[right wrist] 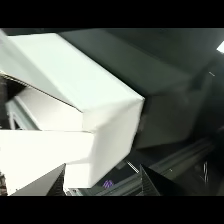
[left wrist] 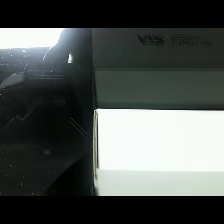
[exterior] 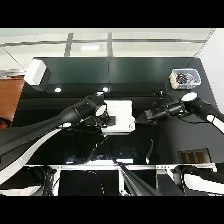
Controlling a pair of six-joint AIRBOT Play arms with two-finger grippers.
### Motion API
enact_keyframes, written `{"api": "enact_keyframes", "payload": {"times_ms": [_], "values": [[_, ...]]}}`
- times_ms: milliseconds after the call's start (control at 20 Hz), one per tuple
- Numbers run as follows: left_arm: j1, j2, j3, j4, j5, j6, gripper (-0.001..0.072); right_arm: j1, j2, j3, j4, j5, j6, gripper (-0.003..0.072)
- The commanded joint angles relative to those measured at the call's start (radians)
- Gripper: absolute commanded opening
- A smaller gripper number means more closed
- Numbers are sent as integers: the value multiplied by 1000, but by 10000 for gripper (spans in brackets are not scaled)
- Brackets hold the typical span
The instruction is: Fold the box and place the chain.
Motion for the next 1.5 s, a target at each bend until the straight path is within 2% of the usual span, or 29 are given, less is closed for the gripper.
{"api": "enact_keyframes", "payload": {"times_ms": [0,200,300,350,400,650,800,1050,1100,1150,1450], "values": [[0,0,1,0,-1,1,28,11,-1,30,-2,24,19,659],[0,0,1,0,-1,1,28,67,-1,35,-5,2,64,669],[0,0,1,0,-1,1,28,110,-1,49,-36,-42,156,658],[0,0,1,0,-1,1,28,134,-1,62,-66,-57,195,526],[0,0,1,0,0,1,28,157,-1,78,-95,-70,244,487],[0,0,1,0,0,1,28,287,-1,138,-210,-143,435,481],[0,0,1,0,0,1,28,374,-1,165,-349,-197,599,480],[0,0,1,0,0,1,28,496,-1,221,-621,-210,861,478],[0,0,1,0,0,1,28,515,-2,227,-655,-216,900,415],[0,0,1,0,0,1,28,532,-2,230,-686,-223,934,313],[0,0,1,0,0,1,28,635,-2,261,-901,-223,1184,304]]}}
